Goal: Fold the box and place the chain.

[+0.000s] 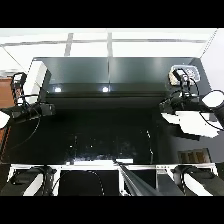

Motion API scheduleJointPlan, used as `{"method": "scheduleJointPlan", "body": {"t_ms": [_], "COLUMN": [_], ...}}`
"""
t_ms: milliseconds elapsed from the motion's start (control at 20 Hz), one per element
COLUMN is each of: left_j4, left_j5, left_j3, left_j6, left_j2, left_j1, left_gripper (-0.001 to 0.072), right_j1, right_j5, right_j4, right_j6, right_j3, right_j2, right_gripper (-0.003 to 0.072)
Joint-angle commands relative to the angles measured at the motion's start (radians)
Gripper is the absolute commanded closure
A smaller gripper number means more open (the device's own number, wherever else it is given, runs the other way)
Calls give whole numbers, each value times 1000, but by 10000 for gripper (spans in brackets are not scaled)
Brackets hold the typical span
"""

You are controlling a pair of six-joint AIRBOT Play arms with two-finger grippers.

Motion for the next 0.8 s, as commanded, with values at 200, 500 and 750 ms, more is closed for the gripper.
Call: {"method": "scheduleJointPlan", "body": {"t_ms": [200, 500, 750], "left_j4": [0, 0, 0], "left_j5": [0, 0, 0], "left_j3": [0, 0, 0], "left_j6": [0, 0, 0], "left_j2": [1, 1, 1], "left_j1": [1, 1, 1], "left_gripper": [685, 684, 684], "right_j1": [1, 1, -1], "right_j5": [0, 0, -426], "right_j4": [0, 1, 106], "right_j6": [0, 0, 0], "right_j3": [0, 0, -2], "right_j2": [0, 0, -1], "right_gripper": [669, 669, 508]}}
